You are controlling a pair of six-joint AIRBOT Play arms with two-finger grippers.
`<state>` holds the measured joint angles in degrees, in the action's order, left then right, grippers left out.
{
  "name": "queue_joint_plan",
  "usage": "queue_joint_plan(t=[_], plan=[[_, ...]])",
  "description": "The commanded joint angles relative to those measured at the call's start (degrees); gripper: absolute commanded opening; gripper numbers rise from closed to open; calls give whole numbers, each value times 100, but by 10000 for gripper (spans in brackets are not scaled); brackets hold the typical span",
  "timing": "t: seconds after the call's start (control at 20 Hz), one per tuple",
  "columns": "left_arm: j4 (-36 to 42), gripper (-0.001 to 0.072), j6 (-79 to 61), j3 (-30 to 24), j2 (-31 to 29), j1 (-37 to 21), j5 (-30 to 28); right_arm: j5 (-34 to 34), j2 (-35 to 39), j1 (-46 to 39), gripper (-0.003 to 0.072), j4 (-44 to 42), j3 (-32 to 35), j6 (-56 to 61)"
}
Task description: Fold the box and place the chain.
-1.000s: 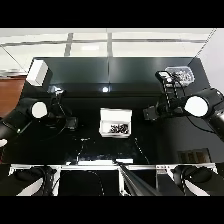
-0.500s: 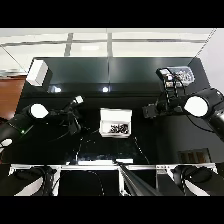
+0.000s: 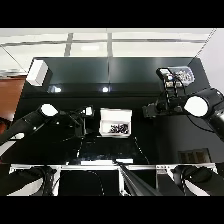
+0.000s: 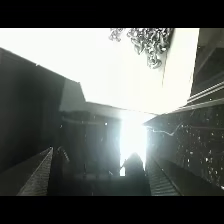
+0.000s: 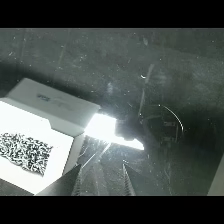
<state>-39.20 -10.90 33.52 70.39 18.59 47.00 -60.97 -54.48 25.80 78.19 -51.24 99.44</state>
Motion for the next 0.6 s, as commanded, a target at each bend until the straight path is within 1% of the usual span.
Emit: queue_joint_plan(t=[0.0,0.1,0.2,0.35,0.55], plan=[[566,713,-621,4,168,52,138,35,2,2,309,-13,0,-2],[813,713,-1008,4,243,111,350,118,2,2,309,-13,0,0],[820,713,-1032,4,310,229,358,190,2,2,309,-13,0,-2],[826,713,-1029,9,328,393,247,214,2,2,309,-13,0,-2],[861,712,-1010,11,328,435,116,232,2,2,308,-13,0,0]])
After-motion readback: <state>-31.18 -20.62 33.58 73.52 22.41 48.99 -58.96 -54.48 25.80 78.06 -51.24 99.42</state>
